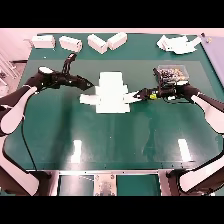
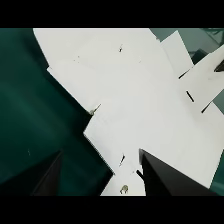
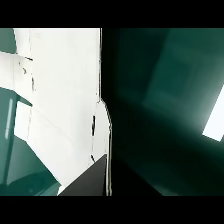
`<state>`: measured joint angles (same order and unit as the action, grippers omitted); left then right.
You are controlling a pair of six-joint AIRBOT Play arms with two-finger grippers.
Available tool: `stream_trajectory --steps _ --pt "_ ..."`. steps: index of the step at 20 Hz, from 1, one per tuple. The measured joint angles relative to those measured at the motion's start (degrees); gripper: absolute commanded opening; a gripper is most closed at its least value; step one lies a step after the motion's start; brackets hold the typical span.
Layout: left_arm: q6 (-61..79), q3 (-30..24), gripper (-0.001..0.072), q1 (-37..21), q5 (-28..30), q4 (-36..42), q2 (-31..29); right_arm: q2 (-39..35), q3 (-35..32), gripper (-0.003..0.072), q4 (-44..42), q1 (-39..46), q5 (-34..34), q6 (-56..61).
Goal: Fold the box and place the chain.
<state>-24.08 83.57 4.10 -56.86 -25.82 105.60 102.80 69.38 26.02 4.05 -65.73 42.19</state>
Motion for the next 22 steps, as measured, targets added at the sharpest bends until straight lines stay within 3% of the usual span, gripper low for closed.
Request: stream_trajectory --steps 10,22 --pt "1.5 0.8 0.057 0.0 0.2 -3.0 2.0 -4.2 -1.9 0.0006 0.0 -1.1 1.9 -5.3" --pt "11.2 0.8 0.0569 0.9 -3.5 7.1 4.1 -5.7 -3.7 0.0006 0.0 -1.9 5.6 -7.0"
